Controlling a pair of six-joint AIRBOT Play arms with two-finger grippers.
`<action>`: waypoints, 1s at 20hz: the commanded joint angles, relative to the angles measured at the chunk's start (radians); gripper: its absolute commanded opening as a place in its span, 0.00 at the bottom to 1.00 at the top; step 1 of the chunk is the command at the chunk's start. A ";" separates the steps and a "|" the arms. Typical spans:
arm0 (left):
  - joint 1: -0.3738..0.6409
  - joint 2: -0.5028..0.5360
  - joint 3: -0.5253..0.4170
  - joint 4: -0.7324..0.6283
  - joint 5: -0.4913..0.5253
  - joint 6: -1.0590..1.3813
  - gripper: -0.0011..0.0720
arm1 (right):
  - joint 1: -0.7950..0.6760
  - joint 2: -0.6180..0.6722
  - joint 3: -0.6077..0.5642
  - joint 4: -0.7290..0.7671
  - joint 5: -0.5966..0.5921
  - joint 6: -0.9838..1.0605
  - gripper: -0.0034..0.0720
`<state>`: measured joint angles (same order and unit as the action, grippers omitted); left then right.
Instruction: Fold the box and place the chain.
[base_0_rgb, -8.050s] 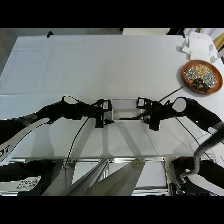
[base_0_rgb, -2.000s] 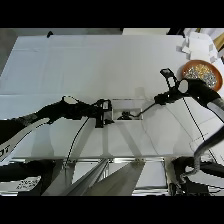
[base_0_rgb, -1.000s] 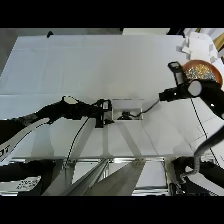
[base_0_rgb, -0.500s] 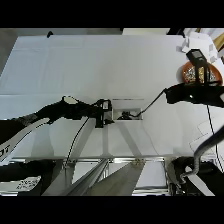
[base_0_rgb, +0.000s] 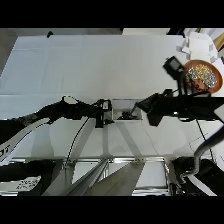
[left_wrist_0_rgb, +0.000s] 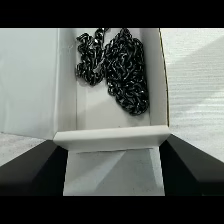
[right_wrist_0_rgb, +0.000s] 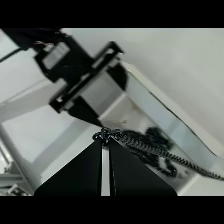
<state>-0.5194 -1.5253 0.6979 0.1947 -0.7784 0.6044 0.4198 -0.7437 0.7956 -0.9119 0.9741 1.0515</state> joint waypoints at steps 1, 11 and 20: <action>0.000 0.001 0.000 0.000 0.000 0.000 0.22 | 0.101 -0.077 0.000 0.006 -0.075 -0.013 0.06; 0.000 0.001 0.000 0.000 0.000 0.000 0.22 | 0.119 -0.426 0.000 -0.034 -0.084 -0.013 0.16; 0.000 0.001 0.000 0.000 0.000 0.000 0.22 | 0.051 -0.370 0.009 -0.035 -0.037 -0.005 0.31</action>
